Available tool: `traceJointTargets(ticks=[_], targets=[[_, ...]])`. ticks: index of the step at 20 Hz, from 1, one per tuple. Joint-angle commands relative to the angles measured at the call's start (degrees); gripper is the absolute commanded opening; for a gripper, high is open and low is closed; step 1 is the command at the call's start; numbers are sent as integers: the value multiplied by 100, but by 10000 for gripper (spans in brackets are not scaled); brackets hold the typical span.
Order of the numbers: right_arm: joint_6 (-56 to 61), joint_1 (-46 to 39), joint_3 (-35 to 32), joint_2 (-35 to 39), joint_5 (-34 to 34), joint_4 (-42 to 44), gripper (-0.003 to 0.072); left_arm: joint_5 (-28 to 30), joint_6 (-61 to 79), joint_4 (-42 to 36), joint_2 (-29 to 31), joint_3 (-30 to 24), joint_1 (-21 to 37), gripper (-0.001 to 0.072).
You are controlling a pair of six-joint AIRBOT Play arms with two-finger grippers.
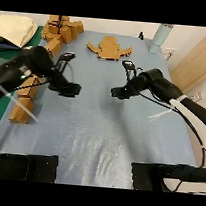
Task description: Fold the box.
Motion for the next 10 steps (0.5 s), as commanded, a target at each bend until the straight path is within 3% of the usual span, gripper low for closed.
traceJointTargets(ticks=[1,4,10], targets=[[-138,-2,997,-896,-782,667,7,389,28,-20,-1147,828,-752,6],[-138,0,1099,-1261,-713,979,7,431,63,-20,-1449,968,-911,10],[-138,-2,1099,-1303,-737,933,7,442,70,-35,-1473,968,-938,10]])
